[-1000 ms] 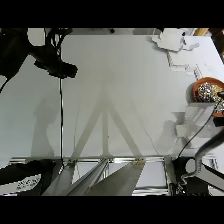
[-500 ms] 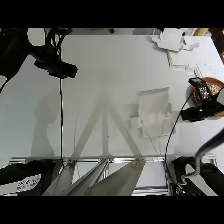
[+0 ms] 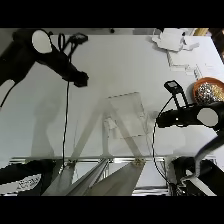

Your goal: Fold the box and place the chain.

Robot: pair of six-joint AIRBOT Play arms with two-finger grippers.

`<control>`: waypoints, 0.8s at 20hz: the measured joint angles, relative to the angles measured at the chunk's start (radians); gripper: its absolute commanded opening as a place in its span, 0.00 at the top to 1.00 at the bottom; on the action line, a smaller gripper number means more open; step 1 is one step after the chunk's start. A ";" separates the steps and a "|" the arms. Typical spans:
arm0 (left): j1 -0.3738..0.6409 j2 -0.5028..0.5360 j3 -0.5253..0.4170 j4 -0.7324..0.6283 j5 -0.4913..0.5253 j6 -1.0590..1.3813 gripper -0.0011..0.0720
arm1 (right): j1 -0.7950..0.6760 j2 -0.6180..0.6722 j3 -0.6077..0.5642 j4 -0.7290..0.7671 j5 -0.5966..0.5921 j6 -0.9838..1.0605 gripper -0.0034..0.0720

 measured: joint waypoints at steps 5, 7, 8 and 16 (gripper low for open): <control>0.018 -0.001 -0.261 -0.388 0.056 0.467 0.29 | 0.023 0.003 -0.004 0.006 -0.010 0.008 0.93; 0.011 -0.006 -0.328 -0.473 0.098 0.598 0.28 | 0.026 0.003 -0.004 0.007 -0.012 0.009 0.93; 0.009 -0.012 -0.351 -0.503 0.125 0.647 0.28 | 0.027 0.003 -0.004 0.008 -0.012 0.010 0.93; -0.021 -0.132 -0.406 -0.750 0.240 0.909 0.29 | 0.028 0.003 -0.004 0.009 -0.014 0.012 0.93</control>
